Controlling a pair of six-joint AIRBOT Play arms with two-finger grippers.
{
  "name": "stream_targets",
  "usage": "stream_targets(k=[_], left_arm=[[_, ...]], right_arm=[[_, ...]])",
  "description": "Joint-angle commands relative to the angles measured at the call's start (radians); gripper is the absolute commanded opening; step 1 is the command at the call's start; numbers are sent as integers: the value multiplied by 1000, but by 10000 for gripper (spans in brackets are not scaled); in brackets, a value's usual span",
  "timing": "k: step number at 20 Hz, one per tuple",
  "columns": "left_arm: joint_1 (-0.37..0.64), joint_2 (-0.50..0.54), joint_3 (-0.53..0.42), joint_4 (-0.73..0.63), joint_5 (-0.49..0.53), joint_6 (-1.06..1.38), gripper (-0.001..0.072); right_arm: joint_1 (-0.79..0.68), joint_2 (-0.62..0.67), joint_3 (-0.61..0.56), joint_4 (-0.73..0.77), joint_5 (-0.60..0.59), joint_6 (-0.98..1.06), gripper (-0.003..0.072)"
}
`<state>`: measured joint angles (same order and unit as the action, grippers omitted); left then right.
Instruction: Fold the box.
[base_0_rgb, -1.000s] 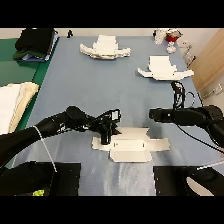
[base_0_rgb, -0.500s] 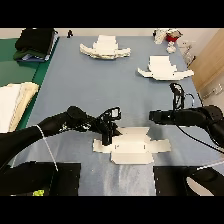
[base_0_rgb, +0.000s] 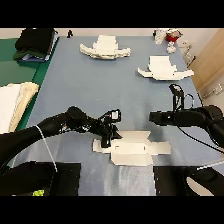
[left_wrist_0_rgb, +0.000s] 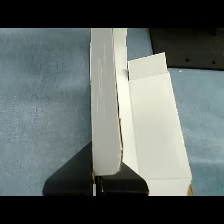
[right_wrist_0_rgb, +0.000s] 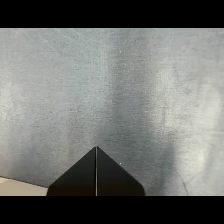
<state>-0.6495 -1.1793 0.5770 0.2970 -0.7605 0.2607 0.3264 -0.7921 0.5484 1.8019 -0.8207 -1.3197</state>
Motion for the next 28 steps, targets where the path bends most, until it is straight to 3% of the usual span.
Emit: stream_targets(k=[1,13,18,23,25,28], left_arm=[[1,21,2,55,-10,-21,13],[1,19,2,101,-44,-149,14],[2,19,3,96,-24,-149,14],[1,19,3,85,-25,-149,14],[1,19,3,85,-25,-149,14],[1,19,3,85,-25,-149,14]], right_arm=[[0,1,0,-3,-1,-2,0],[0,2,0,2,-31,-2,0],[0,61,40,-6,-167,-2,-1],[7,178,56,23,-447,-2,-1],[72,223,56,34,-526,-17,-1],[257,276,55,39,-515,-25,-1]])
